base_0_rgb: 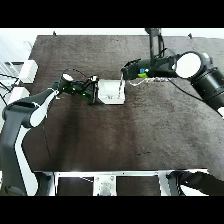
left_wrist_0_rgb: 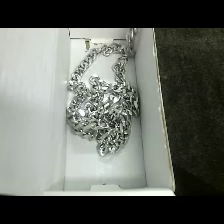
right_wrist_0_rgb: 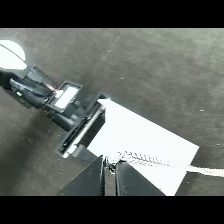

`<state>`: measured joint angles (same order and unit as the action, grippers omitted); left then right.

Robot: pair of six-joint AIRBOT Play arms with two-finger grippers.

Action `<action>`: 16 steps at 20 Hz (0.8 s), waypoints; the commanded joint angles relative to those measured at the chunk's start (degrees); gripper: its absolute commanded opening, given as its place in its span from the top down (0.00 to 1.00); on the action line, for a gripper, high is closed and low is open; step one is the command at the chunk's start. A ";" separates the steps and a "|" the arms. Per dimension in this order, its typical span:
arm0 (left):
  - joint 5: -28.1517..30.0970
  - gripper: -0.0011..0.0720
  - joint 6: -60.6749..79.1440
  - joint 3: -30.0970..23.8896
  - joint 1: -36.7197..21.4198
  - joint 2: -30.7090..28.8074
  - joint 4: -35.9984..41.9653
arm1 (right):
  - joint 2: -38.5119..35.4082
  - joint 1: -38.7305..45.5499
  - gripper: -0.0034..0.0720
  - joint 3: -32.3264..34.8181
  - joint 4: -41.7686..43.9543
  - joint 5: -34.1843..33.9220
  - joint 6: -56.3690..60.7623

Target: Fold the box and place the chain.

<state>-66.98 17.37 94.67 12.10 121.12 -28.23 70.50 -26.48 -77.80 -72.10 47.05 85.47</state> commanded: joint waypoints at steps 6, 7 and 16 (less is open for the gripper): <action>-0.07 0.49 0.02 0.02 0.00 0.02 0.00 | 7.10 -3.93 0.93 5.14 0.04 -10.05 4.55; -0.09 0.49 0.02 0.02 0.00 0.02 0.00 | 9.20 -3.91 0.94 5.25 0.04 -10.29 4.55; -0.11 0.49 -0.02 0.02 0.00 0.02 0.00 | 20.72 -2.29 0.43 6.03 -0.61 -15.15 5.99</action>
